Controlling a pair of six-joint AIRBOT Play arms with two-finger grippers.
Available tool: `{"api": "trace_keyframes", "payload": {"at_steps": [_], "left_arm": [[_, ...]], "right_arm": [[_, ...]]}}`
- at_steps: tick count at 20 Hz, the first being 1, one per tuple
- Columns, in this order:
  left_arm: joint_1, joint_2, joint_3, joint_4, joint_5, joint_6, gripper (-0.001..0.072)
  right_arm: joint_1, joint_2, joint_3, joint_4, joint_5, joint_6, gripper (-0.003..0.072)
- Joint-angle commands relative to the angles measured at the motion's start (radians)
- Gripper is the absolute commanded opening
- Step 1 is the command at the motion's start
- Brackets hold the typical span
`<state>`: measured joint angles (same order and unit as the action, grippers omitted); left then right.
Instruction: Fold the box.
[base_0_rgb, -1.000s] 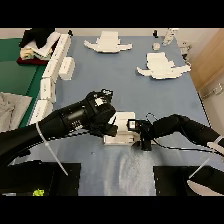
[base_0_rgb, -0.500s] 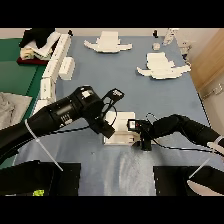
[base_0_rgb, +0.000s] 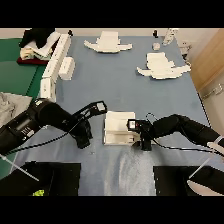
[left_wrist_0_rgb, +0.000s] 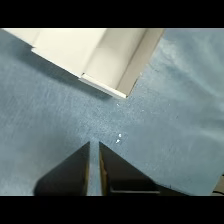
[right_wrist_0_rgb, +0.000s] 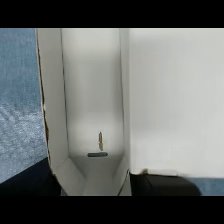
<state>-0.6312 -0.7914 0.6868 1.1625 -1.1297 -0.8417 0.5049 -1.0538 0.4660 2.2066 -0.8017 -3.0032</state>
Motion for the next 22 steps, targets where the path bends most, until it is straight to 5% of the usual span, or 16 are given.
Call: {"api": "trace_keyframes", "payload": {"at_steps": [1,6,11,22], "left_arm": [[0.107,0.051,-0.159,-0.219,0.098,0.378,0.0692],[0.115,-0.030,-0.297,-0.435,0.321,0.785,0.0692],[0.115,-0.162,-0.304,-0.587,0.442,1.011,0.0692],[0.113,-0.275,-0.300,-0.778,0.439,1.227,0.0693]], "right_arm": [[0.000,0.000,0.001,0.000,0.000,0.000,0.0518],[0.000,0.000,0.001,0.000,0.000,0.000,0.0518],[0.000,0.000,0.001,0.000,0.000,0.000,0.0518],[0.000,0.000,0.001,0.000,0.000,0.000,0.0518]]}}
